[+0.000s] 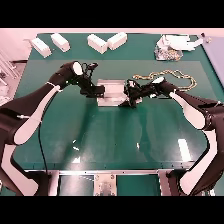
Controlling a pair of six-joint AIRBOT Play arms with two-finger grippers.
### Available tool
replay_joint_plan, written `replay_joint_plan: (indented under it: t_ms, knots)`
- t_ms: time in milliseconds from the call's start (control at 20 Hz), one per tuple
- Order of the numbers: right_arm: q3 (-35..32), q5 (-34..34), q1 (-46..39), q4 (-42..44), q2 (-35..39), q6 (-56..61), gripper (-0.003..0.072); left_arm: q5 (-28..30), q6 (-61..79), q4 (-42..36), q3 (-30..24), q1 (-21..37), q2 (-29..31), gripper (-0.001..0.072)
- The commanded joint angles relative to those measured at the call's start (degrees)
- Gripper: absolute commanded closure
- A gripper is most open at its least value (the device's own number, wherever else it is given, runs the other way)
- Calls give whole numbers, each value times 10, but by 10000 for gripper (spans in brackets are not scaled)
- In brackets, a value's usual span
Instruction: Fold the box and place the chain.
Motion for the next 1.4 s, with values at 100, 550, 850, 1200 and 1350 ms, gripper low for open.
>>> replay_joint_plan:
  t_ms: [100,550,850,1200,1350]
  knots:
    - [0,-1,0,1,0,1,193,2,-33,22,0,-6,0,286]
    - [0,-1,0,1,0,1,193,17,-146,157,0,-47,0,286]
    - [0,-1,0,1,0,1,193,1,-166,205,19,-56,-1,286]
    - [0,-1,0,1,0,1,193,-38,-195,251,63,-77,-25,287]
    - [0,-1,0,1,0,1,193,-57,-205,262,77,-79,-35,288]
